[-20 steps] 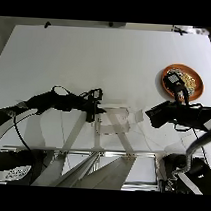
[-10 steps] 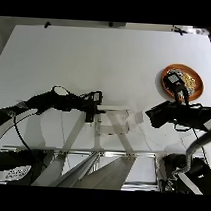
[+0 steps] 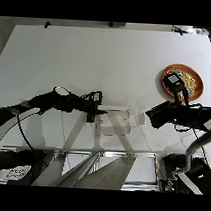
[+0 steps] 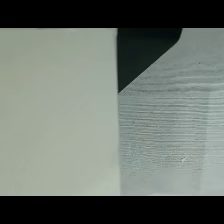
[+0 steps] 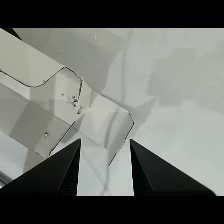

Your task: Fold the box and place the chain.

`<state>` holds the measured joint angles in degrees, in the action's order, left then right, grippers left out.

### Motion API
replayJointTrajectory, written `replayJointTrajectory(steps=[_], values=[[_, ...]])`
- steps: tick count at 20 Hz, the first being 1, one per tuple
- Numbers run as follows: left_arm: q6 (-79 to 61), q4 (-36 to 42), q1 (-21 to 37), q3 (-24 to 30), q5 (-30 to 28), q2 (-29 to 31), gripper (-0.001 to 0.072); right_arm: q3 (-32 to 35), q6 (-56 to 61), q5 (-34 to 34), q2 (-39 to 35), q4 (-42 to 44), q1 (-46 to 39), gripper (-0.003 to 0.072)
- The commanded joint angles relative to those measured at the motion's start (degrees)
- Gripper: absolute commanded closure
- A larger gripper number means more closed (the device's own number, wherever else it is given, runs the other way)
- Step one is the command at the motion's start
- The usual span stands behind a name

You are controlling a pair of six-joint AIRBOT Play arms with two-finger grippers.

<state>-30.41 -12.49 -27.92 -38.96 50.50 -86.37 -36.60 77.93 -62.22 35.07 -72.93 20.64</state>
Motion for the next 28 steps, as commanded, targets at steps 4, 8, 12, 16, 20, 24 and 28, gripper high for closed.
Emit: replayJointTrajectory(steps=[4,8,12,16,20,24,28], values=[[-0.22,0.07,-0.02,-0.11,-0.26,-0.59,0.0704,0.00,-0.42,-0.68,-0.04,-0.02,0.00,0.0341],[-0.20,0.07,-0.02,-0.11,-0.59,-0.59,0.0703,0.00,-0.42,-1.68,-0.04,-0.17,0.00,0.0341],[-0.20,0.07,-0.02,-0.11,-0.57,-0.59,0.0702,0.00,-1.62,-1.73,-0.04,-0.15,0.00,0.0342],[-0.11,0.04,-0.02,-0.11,-0.52,-0.59,0.0696,0.00,-7.48,-2.97,-0.04,0.11,0.00,0.0350],[1.05,0.04,-0.02,-0.11,-0.52,-0.59,0.0696,0.76,-23.47,-8.63,-0.04,2.29,0.00,0.0355],[1.05,0.04,-0.02,-0.11,-0.52,-0.59,0.0696,5.77,-36.11,-6.84,0.81,5.31,0.00,0.0359],[1.07,0.02,-0.02,-0.11,-0.39,-0.57,0.0697,13.09,-53.75,4.79,2.97,8.52,0.39,0.0024]])
